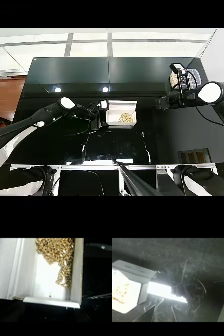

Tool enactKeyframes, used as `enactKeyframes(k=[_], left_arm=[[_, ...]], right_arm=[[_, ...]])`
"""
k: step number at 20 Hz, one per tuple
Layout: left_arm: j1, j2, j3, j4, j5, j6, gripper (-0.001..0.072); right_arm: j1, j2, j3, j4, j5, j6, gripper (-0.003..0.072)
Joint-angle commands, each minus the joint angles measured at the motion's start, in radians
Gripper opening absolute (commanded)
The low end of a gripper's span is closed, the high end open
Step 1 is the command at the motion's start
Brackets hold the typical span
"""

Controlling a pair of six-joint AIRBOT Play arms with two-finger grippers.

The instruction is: Fold the box and place the chain.

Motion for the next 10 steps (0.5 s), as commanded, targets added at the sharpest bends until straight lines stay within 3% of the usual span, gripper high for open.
enactKeyframes(k=[1,4,9,10], left_arm=[[-0.005,-0.003,0.005,0.003,0.003,0.003,0.0523],[-0.005,-0.003,0.005,0.003,0.003,0.003,0.0360],[-0.005,-0.003,0.005,0.003,0.003,0.003,0.0349],[-0.005,-0.003,0.005,0.003,0.003,0.003,0.0349]], right_arm=[[0.000,0.000,0.001,-0.003,0.000,0.000,0.0233],[0.000,0.000,0.001,-0.003,0.000,0.000,0.0233],[0.000,0.000,0.001,0.038,-0.027,0.000,0.0234],[0.000,-0.001,0.001,0.097,-0.078,0.000,0.0301]])
